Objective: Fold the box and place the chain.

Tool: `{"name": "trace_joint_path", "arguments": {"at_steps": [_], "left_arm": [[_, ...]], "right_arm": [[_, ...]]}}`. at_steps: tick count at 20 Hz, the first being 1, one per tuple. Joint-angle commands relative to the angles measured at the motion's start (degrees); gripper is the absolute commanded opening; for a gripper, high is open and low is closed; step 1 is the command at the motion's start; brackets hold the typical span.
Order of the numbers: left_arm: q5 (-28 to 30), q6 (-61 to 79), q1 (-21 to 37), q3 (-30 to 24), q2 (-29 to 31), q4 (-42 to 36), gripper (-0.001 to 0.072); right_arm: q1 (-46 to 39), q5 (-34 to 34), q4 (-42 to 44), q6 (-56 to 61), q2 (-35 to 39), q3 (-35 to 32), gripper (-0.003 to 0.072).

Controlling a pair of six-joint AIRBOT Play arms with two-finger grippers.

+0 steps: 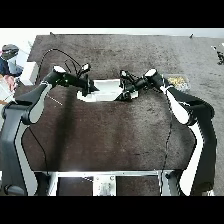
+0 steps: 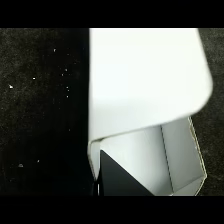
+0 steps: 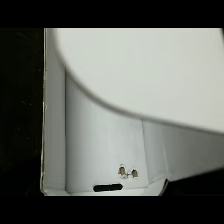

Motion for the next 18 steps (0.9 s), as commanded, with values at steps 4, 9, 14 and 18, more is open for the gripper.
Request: {"name": "trace_joint_path", "arguments": {"at_steps": [4, 9, 14, 18], "left_arm": [[0.0, 0.0, 0.0, 0.0, 0.0, 0.0, 0.0012], [0.0, 0.0, 0.0, 0.0, 0.0, 0.0, 0.0012], [0.0, 0.0, 0.0, 0.0, 0.0, 0.0, 0.0012], [0.1, 0.0, 0.0, 0.0, 0.0, 0.0, 0.0012]], "right_arm": [[-0.1, -1.1, -1.7, 0.1, -0.1, 0.0, 0.0451], [-0.1, -1.1, -1.6, 0.1, -0.1, 0.0, 0.0451], [-0.1, -1.1, -1.6, 0.1, -0.1, 0.0, 0.045], [-0.1, -1.1, -1.6, 0.1, -0.1, 0.0, 0.0451]]}}
